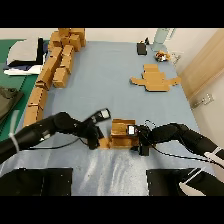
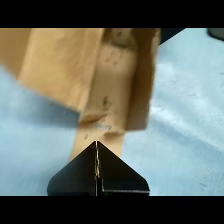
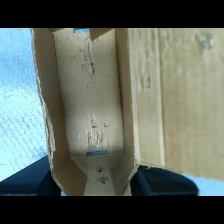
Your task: Fold the box.
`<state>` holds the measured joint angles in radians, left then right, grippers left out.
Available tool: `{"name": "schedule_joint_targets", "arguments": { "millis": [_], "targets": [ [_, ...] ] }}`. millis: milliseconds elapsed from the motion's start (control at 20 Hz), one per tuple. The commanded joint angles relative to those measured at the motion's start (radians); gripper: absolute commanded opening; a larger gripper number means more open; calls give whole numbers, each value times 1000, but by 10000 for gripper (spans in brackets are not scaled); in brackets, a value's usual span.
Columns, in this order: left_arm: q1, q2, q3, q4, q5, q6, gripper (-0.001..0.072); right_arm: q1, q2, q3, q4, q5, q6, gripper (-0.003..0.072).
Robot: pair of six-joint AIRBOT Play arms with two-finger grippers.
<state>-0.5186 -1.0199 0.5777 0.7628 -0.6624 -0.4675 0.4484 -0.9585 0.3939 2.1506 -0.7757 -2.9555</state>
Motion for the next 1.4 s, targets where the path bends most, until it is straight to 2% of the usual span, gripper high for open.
{"name": "schedule_joint_targets", "arguments": {
  "millis": [0,150,200,300,450,600,750,1050,1350],
  "targets": [
    [145,109,1,325,-110,-629,15,0,0,0,0,0,0,478],
    [341,86,-6,351,-333,-817,15,0,0,0,0,0,0,478],
    [397,64,-15,307,-379,-816,14,0,0,0,0,0,0,478],
    [448,24,-40,171,-404,-758,14,0,0,0,0,0,0,478],
    [387,-29,-52,37,-357,-699,14,0,0,0,0,0,0,478],
    [270,-65,-53,-42,-241,-700,14,0,0,0,0,0,0,478],
    [188,-106,-53,-87,-187,-713,14,0,0,0,0,0,0,478],
    [102,-140,-54,-143,-142,-717,14,0,0,0,0,0,0,478],
    [78,-122,-30,-201,-160,-749,14,0,0,0,0,0,0,478]
  ]
}}
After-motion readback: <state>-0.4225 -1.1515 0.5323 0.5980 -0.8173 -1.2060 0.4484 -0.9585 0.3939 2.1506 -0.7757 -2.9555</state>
